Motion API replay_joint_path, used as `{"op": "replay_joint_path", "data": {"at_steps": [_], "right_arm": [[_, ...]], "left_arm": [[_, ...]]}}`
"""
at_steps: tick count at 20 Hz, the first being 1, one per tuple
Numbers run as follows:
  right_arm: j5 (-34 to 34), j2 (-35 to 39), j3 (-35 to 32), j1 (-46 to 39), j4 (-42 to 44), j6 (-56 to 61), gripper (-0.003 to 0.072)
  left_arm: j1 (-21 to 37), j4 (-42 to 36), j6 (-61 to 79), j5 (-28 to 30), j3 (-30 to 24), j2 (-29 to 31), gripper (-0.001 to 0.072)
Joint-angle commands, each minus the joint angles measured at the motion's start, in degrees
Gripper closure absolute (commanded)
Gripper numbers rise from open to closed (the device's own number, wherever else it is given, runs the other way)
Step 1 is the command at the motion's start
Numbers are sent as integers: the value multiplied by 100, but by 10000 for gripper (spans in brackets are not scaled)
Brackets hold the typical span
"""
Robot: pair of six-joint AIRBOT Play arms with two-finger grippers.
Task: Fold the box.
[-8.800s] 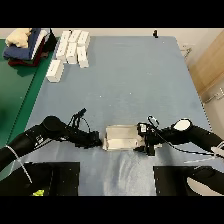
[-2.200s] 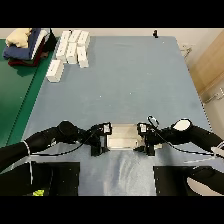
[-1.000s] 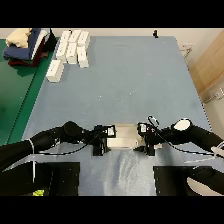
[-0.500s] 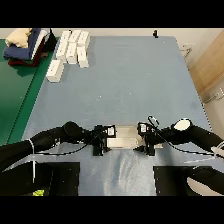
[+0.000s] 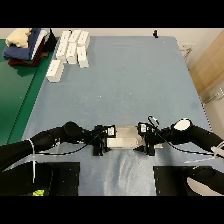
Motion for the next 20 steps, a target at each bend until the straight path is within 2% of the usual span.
{"op": "replay_joint_path", "data": {"at_steps": [1,5,7,10,13,20], "right_arm": [[7,2,2,4,2,2,145],[9,2,4,4,55,2,140],[24,85,9,4,356,-59,-34],[9,409,9,-7,437,-42,-34],[136,723,7,-7,-52,109,-34],[431,1259,7,-9,-1432,1908,-32]], "left_arm": [[2,0,0,2,4,-2,294],[2,0,0,2,4,-2,294],[2,0,0,2,4,-2,294],[2,0,0,2,4,-2,294],[2,0,0,2,4,-2,294],[2,0,0,2,4,-2,294]]}}
